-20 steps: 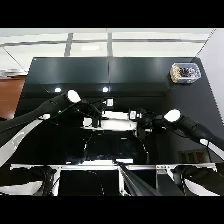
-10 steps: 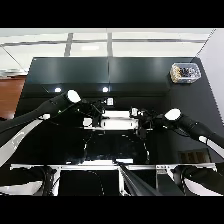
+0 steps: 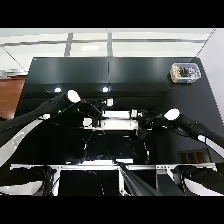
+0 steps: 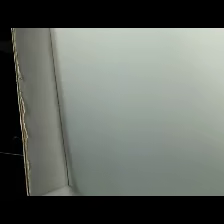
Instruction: Fold the box and place the chain.
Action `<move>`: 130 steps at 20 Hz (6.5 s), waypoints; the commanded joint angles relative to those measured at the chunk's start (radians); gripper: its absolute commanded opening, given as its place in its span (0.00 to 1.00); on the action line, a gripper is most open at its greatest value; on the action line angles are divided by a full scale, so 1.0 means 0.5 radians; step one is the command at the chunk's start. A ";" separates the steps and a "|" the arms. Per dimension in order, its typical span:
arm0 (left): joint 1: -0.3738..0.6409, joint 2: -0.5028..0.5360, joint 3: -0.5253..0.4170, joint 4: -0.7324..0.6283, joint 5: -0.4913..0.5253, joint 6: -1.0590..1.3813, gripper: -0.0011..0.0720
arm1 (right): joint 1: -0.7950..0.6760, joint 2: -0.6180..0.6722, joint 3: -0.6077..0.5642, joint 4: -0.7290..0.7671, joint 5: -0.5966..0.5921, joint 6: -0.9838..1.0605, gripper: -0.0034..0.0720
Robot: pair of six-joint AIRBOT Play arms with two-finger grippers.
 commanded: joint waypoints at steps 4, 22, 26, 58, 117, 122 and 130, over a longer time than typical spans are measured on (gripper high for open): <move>0.001 -0.001 -0.001 -0.001 0.002 0.000 0.05 | 0.067 -0.010 0.002 -0.095 -0.049 0.036 0.94; 0.059 0.140 0.001 0.089 -0.053 -0.311 0.82 | 0.067 -0.009 0.002 -0.094 -0.073 0.055 0.64; 0.171 0.385 0.000 0.469 -0.346 -0.781 0.82 | 0.067 -0.009 0.002 -0.098 -0.058 0.043 0.64; 0.117 0.178 -0.133 0.011 0.038 -1.786 0.05 | 0.067 -0.010 0.002 -0.124 0.013 -0.024 0.28; -0.024 0.556 -0.640 -0.367 0.281 0.237 0.38 | 0.067 -0.009 0.002 -0.125 0.008 -0.024 0.28; -0.043 0.501 -0.640 -0.584 0.324 0.238 0.38 | 0.067 -0.009 0.002 -0.125 0.008 -0.024 0.28; -0.050 0.450 -0.640 -0.584 0.310 0.238 0.25 | 0.067 -0.009 0.002 -0.125 0.008 -0.024 0.28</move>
